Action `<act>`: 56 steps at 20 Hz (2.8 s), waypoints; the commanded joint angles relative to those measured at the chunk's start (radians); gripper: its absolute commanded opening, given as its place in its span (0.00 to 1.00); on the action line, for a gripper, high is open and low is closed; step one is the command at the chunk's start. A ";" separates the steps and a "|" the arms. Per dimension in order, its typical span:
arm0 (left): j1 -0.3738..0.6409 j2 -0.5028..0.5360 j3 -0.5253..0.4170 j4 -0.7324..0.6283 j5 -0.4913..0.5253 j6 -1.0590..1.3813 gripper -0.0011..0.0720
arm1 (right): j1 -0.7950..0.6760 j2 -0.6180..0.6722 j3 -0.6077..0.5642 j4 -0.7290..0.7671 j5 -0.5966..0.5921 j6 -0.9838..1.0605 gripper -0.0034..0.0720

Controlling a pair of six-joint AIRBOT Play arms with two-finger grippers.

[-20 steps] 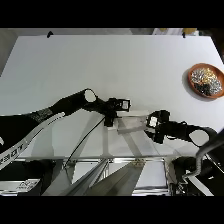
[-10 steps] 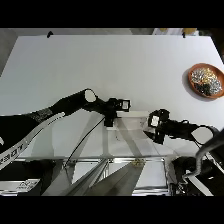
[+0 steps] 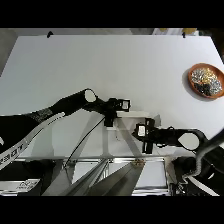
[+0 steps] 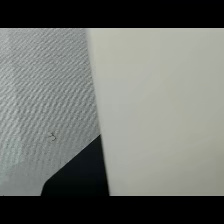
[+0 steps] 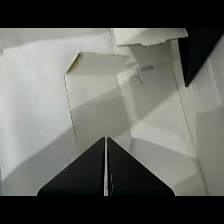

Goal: Fold the box and place the chain.

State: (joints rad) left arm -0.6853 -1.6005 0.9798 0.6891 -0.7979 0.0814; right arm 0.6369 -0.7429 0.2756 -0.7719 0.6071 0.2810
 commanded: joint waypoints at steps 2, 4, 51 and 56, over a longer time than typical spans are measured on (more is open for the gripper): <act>-0.001 0.000 0.000 0.000 0.000 0.000 0.03 | 0.097 -0.160 0.008 0.186 -0.227 0.002 0.07; -0.001 0.000 0.000 0.000 0.000 0.000 0.03 | 0.128 -0.185 0.030 0.227 -0.266 0.002 0.07; -0.001 0.000 0.000 0.000 0.000 0.000 0.03 | -0.007 -0.002 0.080 -0.546 0.294 0.312 0.86; -0.001 0.000 0.000 0.000 0.000 0.000 0.03 | -0.019 0.046 -0.010 -0.575 0.143 0.234 0.95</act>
State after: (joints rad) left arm -0.6853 -1.6005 0.9798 0.6891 -0.7975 0.0814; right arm 0.6331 -0.7189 0.3138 -1.3300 0.8368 0.5545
